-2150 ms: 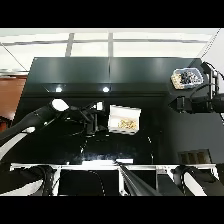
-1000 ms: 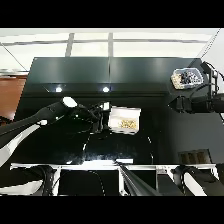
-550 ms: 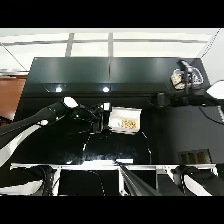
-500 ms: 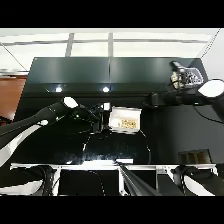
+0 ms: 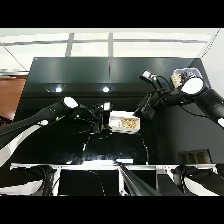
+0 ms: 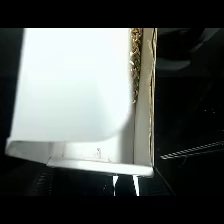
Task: Fold the box and place the chain.
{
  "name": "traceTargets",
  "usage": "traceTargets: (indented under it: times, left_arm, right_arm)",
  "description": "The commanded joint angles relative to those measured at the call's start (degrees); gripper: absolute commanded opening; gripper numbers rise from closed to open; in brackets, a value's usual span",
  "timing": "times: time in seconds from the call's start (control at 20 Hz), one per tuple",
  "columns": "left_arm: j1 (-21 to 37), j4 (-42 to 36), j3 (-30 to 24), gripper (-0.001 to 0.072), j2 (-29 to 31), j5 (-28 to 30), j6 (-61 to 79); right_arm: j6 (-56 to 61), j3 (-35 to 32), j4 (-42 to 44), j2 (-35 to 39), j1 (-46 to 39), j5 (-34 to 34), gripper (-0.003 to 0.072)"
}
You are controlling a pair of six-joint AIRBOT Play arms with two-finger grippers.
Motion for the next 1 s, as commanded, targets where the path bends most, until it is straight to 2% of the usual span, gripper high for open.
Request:
traceTargets:
  times: [0.0,0.25,0.3,0.35,0.45,0.5,0.6,0.65,0.7,0.95]
  left_arm:
    - [0.04,0.04,0.04,0.0411,-0.04,0.02,0.09]
    - [0.02,0.04,0.04,0.0411,-0.04,0.02,0.09]
    - [0.02,0.04,0.04,0.0411,-0.04,0.02,0.09]
    - [0.02,0.04,0.04,0.0412,-0.04,0.02,0.09]
    - [0.02,0.04,0.04,0.0411,-0.04,0.02,0.09]
    - [0.02,0.04,0.04,0.0411,-0.04,0.02,0.09]
    - [0.02,0.07,0.04,0.0411,-0.04,0.02,0.11]
    - [0.02,0.07,0.04,0.0411,-0.04,0.02,0.09]
    - [0.02,0.07,0.04,0.0411,-0.04,0.02,0.09]
    - [0.02,0.04,0.04,0.0411,-0.04,0.0,0.09]
  right_arm:
    - [-5.07,-1.01,-2.6,0.09,0.87,3.26,0.0679]
    - [-7.82,-4.15,-2.73,0.07,4.04,-0.59,0.0679]
    - [-8.57,-4.17,-2.71,0.07,4.33,-1.03,0.066]
    - [-8.81,-4.15,-2.75,0.07,4.55,-1.25,0.0579]
    - [-8.83,-4.15,-2.73,0.07,4.55,-1.25,0.0551]
    - [-8.79,-4.17,-2.73,0.07,4.55,-1.25,0.0416]
    - [-8.79,-4.17,-2.73,0.07,4.55,-1.25,0.0412]
    - [-8.81,-4.17,-2.75,0.07,4.55,-1.25,0.0297]
    - [-8.79,-4.17,-2.75,0.07,4.55,-1.25,0.0216]
    - [-8.79,-4.92,-3.26,0.07,4.59,-1.29,0.0216]
